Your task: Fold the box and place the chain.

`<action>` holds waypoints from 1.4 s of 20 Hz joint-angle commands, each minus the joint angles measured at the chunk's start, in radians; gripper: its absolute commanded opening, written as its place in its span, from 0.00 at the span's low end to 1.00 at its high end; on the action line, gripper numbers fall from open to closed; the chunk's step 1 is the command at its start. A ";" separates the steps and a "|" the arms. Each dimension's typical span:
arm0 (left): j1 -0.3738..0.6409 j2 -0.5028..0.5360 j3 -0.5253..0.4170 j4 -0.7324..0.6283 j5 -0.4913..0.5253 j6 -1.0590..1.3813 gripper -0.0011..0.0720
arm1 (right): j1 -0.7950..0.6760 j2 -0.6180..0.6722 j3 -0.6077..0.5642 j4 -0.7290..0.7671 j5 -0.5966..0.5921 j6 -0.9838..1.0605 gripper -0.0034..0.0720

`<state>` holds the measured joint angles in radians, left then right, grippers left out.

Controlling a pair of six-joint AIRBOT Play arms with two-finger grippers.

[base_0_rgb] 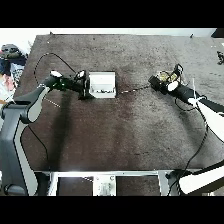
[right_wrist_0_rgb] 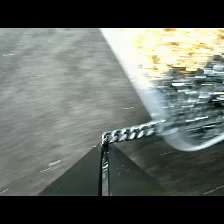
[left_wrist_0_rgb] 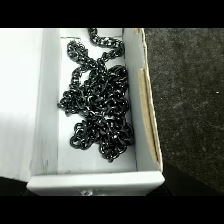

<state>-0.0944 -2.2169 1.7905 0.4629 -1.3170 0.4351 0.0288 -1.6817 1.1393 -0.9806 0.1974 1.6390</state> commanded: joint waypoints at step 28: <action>0.000 0.000 0.000 0.000 0.000 0.000 0.52 | 0.528 0.034 0.221 -0.025 0.120 -0.143 0.06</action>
<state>-0.0944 -2.2169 1.7905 0.4633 -1.3170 0.4347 0.5594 -1.5833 1.3624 -1.0039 0.2718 1.4918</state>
